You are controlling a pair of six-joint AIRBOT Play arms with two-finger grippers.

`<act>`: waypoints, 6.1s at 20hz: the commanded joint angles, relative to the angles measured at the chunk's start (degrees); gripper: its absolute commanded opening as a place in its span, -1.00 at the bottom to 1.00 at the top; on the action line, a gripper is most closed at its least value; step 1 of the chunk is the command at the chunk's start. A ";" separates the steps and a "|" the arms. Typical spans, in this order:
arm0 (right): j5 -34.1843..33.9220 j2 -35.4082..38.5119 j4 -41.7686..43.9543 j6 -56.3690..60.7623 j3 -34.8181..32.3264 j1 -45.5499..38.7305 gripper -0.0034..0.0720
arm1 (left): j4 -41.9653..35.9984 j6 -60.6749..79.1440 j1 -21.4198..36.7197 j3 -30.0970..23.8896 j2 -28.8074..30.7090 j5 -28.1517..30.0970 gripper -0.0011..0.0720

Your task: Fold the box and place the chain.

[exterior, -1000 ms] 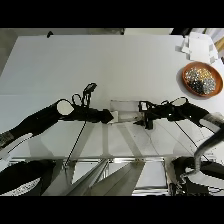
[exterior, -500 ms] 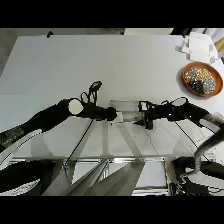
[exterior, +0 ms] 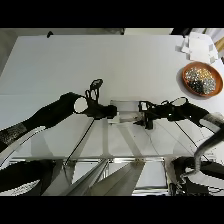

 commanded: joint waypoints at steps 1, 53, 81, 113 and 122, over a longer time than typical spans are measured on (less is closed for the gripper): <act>0.02 0.04 0.02 0.02 0.00 0.04 0.21 | 2.60 -4.11 -1.53 2.19 -2.19 -2.60 0.17; 0.02 0.04 0.00 0.02 0.00 0.04 0.21 | 13.81 -30.53 -6.32 28.37 -23.06 -32.28 -0.51; 0.02 0.04 0.00 0.02 0.00 0.04 0.21 | 15.96 -30.32 -6.23 28.37 -23.76 -31.41 -0.97; 0.00 0.04 0.00 0.02 0.00 0.04 0.21 | 28.04 2.38 -4.87 26.10 0.11 -36.28 -0.34; 0.02 0.04 0.00 0.02 0.00 0.04 0.21 | 3.98 57.86 8.98 -9.90 20.52 -2.19 -0.33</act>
